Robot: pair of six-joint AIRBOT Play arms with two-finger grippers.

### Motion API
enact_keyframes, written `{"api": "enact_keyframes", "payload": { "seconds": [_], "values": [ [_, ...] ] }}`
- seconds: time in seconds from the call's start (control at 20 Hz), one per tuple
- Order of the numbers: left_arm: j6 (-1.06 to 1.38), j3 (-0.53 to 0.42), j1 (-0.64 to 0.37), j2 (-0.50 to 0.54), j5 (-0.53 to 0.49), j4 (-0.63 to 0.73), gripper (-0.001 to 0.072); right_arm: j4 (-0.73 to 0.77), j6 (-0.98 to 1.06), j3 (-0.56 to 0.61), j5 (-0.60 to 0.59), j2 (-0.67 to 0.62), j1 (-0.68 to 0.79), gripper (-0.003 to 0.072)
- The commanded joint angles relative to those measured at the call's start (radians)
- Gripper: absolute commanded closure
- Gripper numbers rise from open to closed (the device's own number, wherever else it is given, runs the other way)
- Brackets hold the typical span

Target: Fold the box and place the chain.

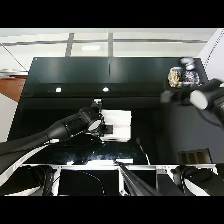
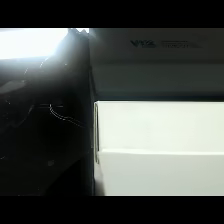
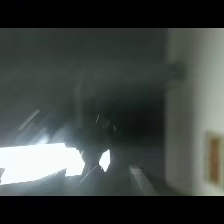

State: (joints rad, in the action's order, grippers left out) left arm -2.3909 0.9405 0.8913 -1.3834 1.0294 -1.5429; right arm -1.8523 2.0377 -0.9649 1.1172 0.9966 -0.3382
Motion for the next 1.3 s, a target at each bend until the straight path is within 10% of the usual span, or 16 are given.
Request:
{"api": "enact_keyframes", "payload": {
  "seconds": [0.0, 0.55, 1.2, 1.25],
  "values": [
    [0.0, 0.0, 0.0, 0.0, -0.005, 0.0, 0.0681, 0.015, -0.203, -0.021, -0.286, 0.08, 0.294, -0.001],
    [0.0, 0.0, -0.001, 0.0, -0.028, 0.011, 0.0681, 0.51, -0.103, -0.795, -0.033, 0.862, 0.54, 0.0128],
    [0.0, 0.0, -0.001, 0.0, -0.028, 0.035, 0.0681, 0.562, 0.0, -0.828, -0.029, 0.978, 0.55, 0.0175],
    [0.0, 0.0, -0.001, 0.0, -0.028, 0.035, 0.0682, 0.563, -0.005, -0.828, -0.026, 0.982, 0.55, 0.0265]
  ]
}}
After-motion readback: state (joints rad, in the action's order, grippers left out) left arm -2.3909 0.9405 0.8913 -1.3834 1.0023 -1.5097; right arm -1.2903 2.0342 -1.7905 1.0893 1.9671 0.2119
